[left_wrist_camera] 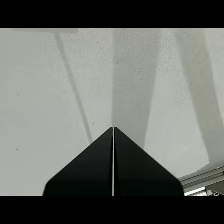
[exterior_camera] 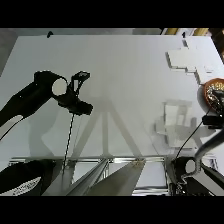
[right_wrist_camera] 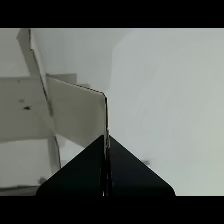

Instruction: Fold the box and place the chain.

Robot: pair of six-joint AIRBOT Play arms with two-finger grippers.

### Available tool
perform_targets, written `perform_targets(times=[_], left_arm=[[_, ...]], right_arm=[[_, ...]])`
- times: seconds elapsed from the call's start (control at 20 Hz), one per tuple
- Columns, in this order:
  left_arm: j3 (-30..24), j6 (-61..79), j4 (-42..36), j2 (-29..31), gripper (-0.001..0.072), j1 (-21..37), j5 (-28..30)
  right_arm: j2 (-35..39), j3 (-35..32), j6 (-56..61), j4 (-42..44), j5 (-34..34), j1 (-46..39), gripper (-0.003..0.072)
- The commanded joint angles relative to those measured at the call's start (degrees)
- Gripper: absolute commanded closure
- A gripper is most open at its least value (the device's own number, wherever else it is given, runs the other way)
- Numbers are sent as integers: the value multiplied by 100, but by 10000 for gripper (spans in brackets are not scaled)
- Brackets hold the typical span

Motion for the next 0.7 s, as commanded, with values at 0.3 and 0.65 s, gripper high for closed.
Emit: perform_targets(times=[0.3,0.65], left_arm=[[-2,2,0,4,699,-4,245],[-2,1060,-212,0,687,0,1073]], right_arm=[[2494,-1467,133,2951,-918,2068,666],[2503,-1626,417,2962,-1615,3121,666]])
